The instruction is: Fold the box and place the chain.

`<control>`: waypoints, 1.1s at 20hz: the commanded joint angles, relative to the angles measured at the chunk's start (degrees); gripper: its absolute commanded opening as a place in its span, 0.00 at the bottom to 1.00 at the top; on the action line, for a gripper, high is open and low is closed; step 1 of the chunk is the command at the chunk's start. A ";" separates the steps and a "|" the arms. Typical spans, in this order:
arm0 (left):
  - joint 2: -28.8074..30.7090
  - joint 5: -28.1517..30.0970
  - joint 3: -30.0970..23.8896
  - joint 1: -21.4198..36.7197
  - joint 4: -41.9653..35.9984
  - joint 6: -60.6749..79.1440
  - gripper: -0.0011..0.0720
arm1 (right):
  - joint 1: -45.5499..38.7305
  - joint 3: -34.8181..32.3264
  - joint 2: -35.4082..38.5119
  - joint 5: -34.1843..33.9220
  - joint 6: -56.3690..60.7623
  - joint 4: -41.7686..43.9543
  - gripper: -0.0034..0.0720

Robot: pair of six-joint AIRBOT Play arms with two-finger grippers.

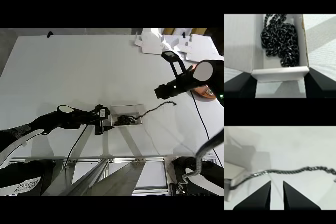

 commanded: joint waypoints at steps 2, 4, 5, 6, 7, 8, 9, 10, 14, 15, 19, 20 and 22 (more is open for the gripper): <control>0.00 0.00 0.00 -0.04 0.02 0.02 0.05 | -3.74 -4.96 -6.64 -5.55 1.16 -3.98 0.45; 0.00 0.00 0.00 -0.04 0.02 0.02 0.05 | -3.74 -5.18 -9.57 -7.21 1.11 -3.78 0.57; 0.00 0.00 0.00 -0.04 0.02 0.02 0.05 | -3.74 -5.18 -10.80 -7.72 1.11 -3.85 0.57; 0.00 0.00 0.00 -0.04 0.02 0.02 0.05 | -3.74 -5.18 -12.00 -8.07 1.11 -3.85 0.57; 0.00 0.00 0.00 -0.04 0.02 0.02 0.05 | -3.74 -5.18 -12.85 -8.35 1.11 -3.85 0.57; 0.00 0.00 0.00 -0.04 0.02 0.02 0.05 | -3.74 -5.18 -13.51 -8.57 1.11 -3.85 0.57; 0.00 0.00 0.00 -0.04 0.02 0.02 0.05 | -3.74 -5.18 -13.97 -8.76 1.11 -3.85 0.57; 0.00 0.00 0.00 -0.04 0.02 0.02 0.05 | -3.74 -5.18 -14.38 -9.05 1.11 -3.85 0.54; 0.00 0.00 0.00 -0.04 0.02 0.02 0.05 | -3.74 -5.20 -15.76 -9.27 1.14 -3.82 0.42; 0.00 0.00 0.00 -0.04 0.02 0.02 0.05 | -3.74 -5.22 -16.11 -9.25 1.14 -3.82 0.40; 0.00 0.00 0.00 -0.04 0.02 0.02 0.05 | -3.50 -5.27 -16.11 -7.87 -0.24 -3.85 0.07; 0.00 0.00 0.00 -0.04 0.02 0.02 0.05 | -3.02 -5.27 -15.06 -7.63 -0.66 -4.13 0.07; 0.00 0.02 0.00 -0.04 0.02 0.02 0.05 | -1.29 -5.27 -11.65 -6.49 -0.61 -5.51 0.07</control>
